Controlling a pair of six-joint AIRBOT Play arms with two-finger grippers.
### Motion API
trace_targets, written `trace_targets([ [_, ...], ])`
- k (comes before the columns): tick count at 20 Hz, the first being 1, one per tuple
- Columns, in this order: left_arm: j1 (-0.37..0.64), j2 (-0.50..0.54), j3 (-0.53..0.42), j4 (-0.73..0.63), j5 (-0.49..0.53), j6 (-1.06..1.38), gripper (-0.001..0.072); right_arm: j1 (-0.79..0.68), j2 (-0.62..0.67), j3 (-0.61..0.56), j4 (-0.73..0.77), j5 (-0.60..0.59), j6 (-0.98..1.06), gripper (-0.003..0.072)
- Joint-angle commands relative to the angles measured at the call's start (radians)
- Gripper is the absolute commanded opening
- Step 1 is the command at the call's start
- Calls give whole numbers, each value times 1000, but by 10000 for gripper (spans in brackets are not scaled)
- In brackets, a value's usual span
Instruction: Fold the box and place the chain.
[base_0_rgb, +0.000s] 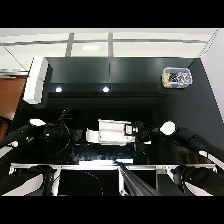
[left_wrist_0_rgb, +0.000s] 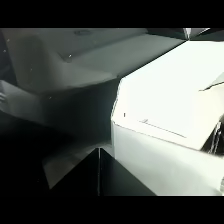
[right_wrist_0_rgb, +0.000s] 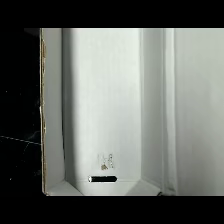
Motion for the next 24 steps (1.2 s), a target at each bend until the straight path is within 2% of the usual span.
trace_targets([
  [1,-1,3,1,-26,0,31,27,0,0,0,0,0,0,480],
  [5,-1,5,3,-31,-54,32,55,0,0,0,0,0,0,480],
  [7,-1,29,7,-22,-13,-28,54,0,0,0,0,0,0,480],
  [9,-17,97,8,-27,41,-42,54,0,0,0,0,0,1,480],
  [11,-55,172,8,-26,58,-66,123,0,0,0,0,0,1,480],
  [14,-123,232,8,-25,69,-82,366,0,0,0,0,0,1,480],
  [17,-190,235,8,-25,117,-81,531,0,0,0,0,0,1,479],
  [19,-233,235,8,-26,167,-82,579,0,0,0,0,0,1,480],
  [24,-335,235,21,-25,261,-156,577,0,0,0,0,0,1,480],
])
